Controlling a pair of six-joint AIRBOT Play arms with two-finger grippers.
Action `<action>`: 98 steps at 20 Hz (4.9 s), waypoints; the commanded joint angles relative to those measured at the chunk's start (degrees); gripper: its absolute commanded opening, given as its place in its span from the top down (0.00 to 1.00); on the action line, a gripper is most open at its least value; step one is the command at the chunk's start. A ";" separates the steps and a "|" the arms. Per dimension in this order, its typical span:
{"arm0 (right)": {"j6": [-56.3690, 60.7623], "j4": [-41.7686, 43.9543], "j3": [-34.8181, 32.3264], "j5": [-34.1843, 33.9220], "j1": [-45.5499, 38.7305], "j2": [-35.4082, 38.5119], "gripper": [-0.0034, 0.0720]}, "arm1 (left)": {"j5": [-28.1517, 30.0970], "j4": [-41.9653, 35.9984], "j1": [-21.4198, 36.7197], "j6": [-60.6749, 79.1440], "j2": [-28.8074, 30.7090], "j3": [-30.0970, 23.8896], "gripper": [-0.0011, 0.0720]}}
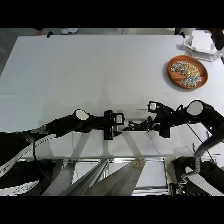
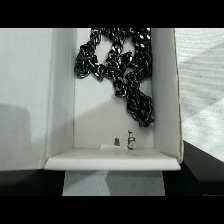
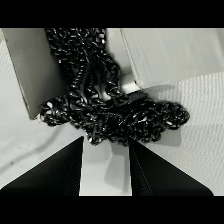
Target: Fold the box and place the chain.
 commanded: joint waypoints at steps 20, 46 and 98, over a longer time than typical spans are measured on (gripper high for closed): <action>-0.57 1.40 -0.74 -4.57 2.51 -3.32 0.93 | 0.00 0.02 -0.02 0.00 0.02 0.00 0.61; -9.88 20.57 1.51 -4.98 2.51 39.80 0.93 | -0.02 0.02 -0.02 0.00 0.02 0.00 0.61; -1.90 4.24 5.88 8.15 -14.03 17.55 0.80 | -0.02 0.00 -0.02 0.00 0.02 0.00 0.61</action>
